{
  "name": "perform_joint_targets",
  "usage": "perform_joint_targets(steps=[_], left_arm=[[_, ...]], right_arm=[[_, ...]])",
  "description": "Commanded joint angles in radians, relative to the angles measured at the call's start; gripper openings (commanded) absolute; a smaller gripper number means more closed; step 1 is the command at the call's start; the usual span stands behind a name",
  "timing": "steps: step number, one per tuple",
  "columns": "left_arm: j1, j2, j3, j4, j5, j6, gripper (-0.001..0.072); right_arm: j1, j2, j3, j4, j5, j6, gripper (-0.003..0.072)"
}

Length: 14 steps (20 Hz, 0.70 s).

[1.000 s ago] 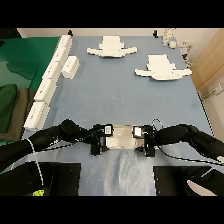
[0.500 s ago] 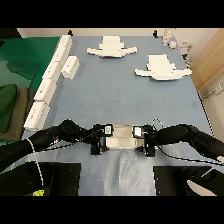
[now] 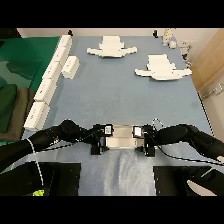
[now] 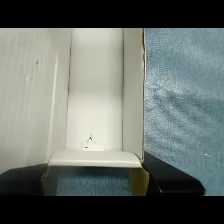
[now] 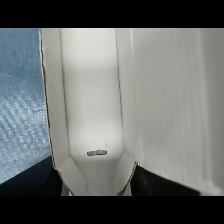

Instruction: Fold the box.

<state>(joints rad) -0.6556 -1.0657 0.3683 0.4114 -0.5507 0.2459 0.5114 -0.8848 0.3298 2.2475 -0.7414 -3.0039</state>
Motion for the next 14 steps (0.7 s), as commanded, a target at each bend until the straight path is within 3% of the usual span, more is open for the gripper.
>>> perform_joint_targets(steps=[1, 3, 6, 8, 11, 14], left_arm=[[0.000, 0.000, 0.000, 0.000, -0.001, 0.000, 0.0459], [0.001, 0.000, 0.000, 0.000, 0.000, 0.000, 0.0459], [0.001, 0.000, 0.000, 0.000, -0.001, 0.000, 0.0459], [0.001, 0.000, 0.000, 0.000, -0.001, 0.000, 0.0459], [0.001, 0.000, 0.000, 0.000, -0.001, 0.000, 0.0459], [0.001, 0.000, 0.000, 0.000, -0.001, 0.000, 0.0459]], right_arm=[[0.000, 0.000, 0.001, 0.001, 0.000, 0.000, 0.0540], [0.000, 0.004, 0.003, 0.000, -0.004, 0.024, 0.0720], [0.000, 0.043, 0.030, -0.077, -0.059, 0.158, 0.0720], [0.000, 0.087, 0.054, -0.224, -0.132, 0.311, 0.0720], [0.000, 0.162, 0.097, -0.436, -0.340, 0.616, 0.0720], [0.000, 0.240, 0.174, -0.510, -0.560, 1.027, 0.0704]])
